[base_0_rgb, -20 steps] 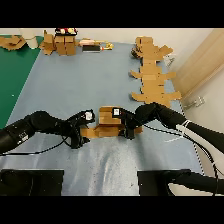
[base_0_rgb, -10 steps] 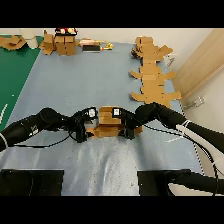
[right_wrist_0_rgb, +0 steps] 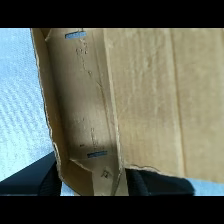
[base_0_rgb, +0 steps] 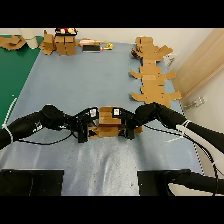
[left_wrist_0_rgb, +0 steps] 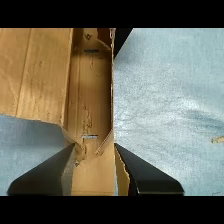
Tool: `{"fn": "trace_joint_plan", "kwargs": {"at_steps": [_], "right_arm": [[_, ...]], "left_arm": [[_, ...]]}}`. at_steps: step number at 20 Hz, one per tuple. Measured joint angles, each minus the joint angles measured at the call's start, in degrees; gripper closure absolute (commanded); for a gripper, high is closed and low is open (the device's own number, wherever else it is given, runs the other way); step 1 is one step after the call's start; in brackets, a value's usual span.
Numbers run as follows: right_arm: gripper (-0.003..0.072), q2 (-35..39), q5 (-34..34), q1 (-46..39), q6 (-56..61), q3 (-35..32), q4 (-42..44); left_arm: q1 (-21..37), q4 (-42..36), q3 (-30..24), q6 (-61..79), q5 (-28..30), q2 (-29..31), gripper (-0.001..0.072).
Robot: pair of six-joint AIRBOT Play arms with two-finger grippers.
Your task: Fold the box.
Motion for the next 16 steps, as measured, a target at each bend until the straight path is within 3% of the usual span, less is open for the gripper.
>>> {"fn": "trace_joint_plan", "kwargs": {"at_steps": [5,7,16], "right_arm": [[0.0240,0.0,0.0,0.0,0.0,0.0,0.0],[0.0239,0.0,0.0,0.0,0.0,0.0,0.0],[0.0239,0.0,0.0,0.0,0.0,0.0,0.0]], "left_arm": [[0.0,-0.8,0.0,0.5,-0.3,-0.4,0.0362],[0.0,-0.9,0.0,0.5,-0.3,-0.4,0.0541],[-0.2,-1.1,0.1,0.7,0.8,-0.7,0.0542]]}}
